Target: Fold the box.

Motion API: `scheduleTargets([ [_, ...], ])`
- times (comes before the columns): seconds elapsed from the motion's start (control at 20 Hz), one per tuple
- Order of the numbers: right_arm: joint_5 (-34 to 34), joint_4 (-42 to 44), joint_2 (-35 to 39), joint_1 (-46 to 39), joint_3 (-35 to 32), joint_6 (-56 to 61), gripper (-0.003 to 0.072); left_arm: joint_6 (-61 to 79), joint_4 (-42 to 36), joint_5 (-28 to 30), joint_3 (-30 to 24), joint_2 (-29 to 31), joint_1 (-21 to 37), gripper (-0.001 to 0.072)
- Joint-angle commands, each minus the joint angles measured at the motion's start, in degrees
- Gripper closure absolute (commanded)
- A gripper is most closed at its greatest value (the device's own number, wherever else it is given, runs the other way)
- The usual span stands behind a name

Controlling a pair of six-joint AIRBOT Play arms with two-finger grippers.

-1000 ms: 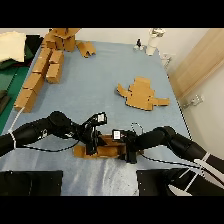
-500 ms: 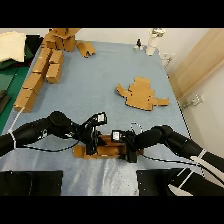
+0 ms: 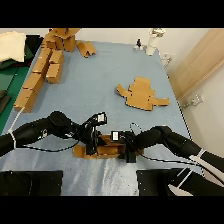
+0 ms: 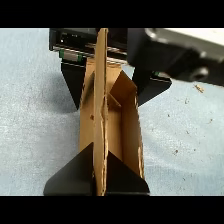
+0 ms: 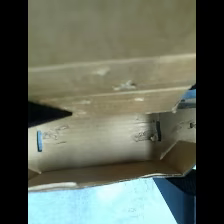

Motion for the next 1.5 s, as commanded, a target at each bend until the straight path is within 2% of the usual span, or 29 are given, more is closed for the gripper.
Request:
scheduleTargets([
  [0.0,-0.11,0.26,-0.17,-0.04,-0.5,-1.38,0.011,0.02,0.02,0.02,0.07,0.04,-0.02,0.0694],
  [0.2,-0.07,0.31,-0.48,-0.04,-0.57,-1.36,0.0117,0.02,0.02,0.02,0.07,0.04,-0.02,0.0695],
  [0.25,-0.04,0.39,-0.57,-0.04,-0.57,-1.36,0.0131,0.02,0.02,0.02,0.07,0.04,-0.02,0.0694],
  [0.3,-0.11,0.48,-0.7,-0.04,-0.57,-1.38,0.0183,0.02,0.02,0.02,0.04,0.04,-0.02,0.0694],
  [0.35,-0.09,0.63,-0.87,-0.04,-0.57,-1.38,0.0188,0.0,0.02,0.02,0.04,0.04,-0.02,0.0694],
  [1.25,-0.09,1.07,-0.81,-0.04,-0.5,-1.36,0.0188,0.02,0.0,0.02,0.04,0.04,-0.02,0.0694],
  [1.45,-0.09,1.05,-0.81,-0.04,-0.5,-1.36,0.0188,0.17,-2.21,0.7,0.07,0.04,-0.02,0.0694],
])
